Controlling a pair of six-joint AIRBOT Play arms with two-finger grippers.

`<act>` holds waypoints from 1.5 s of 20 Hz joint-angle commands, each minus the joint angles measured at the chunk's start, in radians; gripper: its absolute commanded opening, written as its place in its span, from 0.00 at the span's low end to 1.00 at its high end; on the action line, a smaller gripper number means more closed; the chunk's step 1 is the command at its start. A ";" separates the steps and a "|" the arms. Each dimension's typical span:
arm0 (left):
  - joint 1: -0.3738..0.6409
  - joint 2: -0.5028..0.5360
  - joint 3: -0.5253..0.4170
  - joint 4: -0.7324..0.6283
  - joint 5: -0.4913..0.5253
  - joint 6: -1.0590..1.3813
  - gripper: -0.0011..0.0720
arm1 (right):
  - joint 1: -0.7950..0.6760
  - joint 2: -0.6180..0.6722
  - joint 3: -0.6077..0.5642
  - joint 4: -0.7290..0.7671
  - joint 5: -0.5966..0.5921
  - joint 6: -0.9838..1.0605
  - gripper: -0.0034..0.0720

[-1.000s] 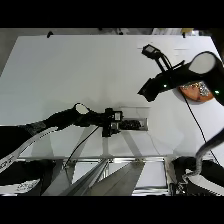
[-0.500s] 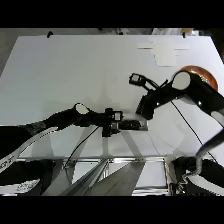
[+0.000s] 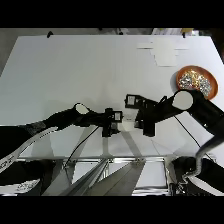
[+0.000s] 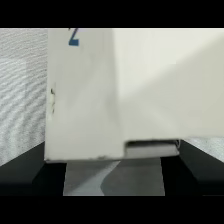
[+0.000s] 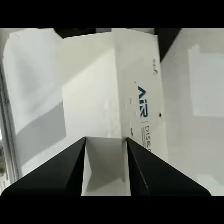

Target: Fold the box and place the chain.

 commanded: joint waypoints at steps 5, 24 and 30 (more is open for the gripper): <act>0.000 0.001 0.000 0.000 0.000 0.000 0.39 | 0.054 0.009 -0.010 -0.073 -0.083 0.001 0.46; 0.000 0.001 0.000 0.000 0.000 0.000 0.39 | 0.054 0.009 -0.044 -0.100 -0.122 0.000 0.17; 0.000 0.001 0.000 0.000 0.000 0.000 0.39 | 0.054 0.009 -0.044 -0.109 -0.143 0.001 0.15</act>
